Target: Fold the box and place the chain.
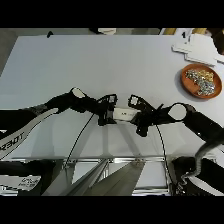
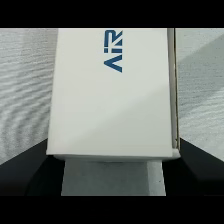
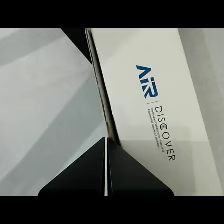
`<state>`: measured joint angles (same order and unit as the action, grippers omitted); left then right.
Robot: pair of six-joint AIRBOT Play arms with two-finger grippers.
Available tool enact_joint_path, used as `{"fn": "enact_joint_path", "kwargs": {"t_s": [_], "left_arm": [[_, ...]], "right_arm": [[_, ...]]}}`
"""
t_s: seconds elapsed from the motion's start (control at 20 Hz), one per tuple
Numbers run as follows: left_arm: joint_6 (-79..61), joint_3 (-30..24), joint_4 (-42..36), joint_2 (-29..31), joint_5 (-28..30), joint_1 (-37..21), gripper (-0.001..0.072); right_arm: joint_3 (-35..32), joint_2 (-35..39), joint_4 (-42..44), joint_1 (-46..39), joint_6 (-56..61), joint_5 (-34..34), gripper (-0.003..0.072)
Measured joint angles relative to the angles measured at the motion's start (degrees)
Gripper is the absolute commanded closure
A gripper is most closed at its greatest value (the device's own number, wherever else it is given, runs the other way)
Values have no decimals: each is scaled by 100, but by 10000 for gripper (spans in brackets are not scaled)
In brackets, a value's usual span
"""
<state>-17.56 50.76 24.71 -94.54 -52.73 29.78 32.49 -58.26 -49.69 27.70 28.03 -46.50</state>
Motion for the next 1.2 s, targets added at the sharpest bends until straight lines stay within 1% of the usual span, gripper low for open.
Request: {"fn": "enact_joint_path", "kwargs": {"t_s": [0.15, 0.25, 0.45, 0.65, 0.9, 1.2], "left_arm": [[-4, 0, 7, 0, 0, 0, 500], [-11, 0, 15, 0, 0, 0, 500], [-15, 0, 17, 0, 0, 0, 500], [-17, 0, 20, 0, 0, 0, 500], [-17, 0, 20, 0, 0, 0, 500], [-2, 0, 15, 0, 0, -2, 500]], "right_arm": [[13, 299, 17, -177, 4, 9, 671], [15, 396, 22, -420, 22, -173, 671], [-22, 472, -37, -822, 22, -590, 671], [-85, 396, -118, -949, 9, -752, 671], [-103, 214, -142, -986, 2, -767, 671], [-105, 219, -162, -994, -2, -680, 671]]}}
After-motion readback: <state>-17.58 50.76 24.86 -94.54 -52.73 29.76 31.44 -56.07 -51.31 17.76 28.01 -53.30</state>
